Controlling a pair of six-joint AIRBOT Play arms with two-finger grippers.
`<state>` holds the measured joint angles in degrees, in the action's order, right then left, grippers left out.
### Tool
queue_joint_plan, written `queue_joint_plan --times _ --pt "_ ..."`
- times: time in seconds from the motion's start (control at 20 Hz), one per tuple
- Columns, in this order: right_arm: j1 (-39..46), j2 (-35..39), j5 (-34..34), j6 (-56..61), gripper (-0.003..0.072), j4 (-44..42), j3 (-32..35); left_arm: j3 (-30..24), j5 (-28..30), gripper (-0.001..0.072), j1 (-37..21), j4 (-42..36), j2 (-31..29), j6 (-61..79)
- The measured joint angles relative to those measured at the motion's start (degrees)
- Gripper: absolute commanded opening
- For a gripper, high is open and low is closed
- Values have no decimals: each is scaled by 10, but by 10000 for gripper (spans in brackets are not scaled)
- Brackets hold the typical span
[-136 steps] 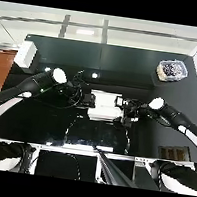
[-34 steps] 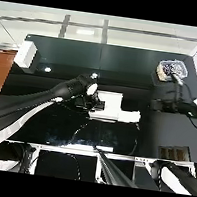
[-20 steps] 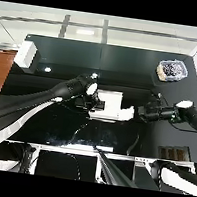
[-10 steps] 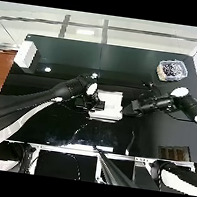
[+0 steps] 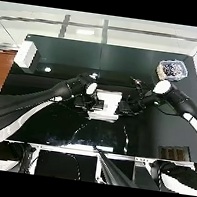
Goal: Fold the box and place the chain.
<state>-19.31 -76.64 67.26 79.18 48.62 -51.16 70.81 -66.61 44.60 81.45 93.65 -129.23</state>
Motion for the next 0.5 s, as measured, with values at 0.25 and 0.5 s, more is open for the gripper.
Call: queue_joint_plan --times 0.25,0.5 --pt "-57 0 -47 137 304 110 -20 0 5 27 0 -3 0 0" --pt "-110 -17 -65 277 303 224 -50 0 3 27 0 -3 0 0"
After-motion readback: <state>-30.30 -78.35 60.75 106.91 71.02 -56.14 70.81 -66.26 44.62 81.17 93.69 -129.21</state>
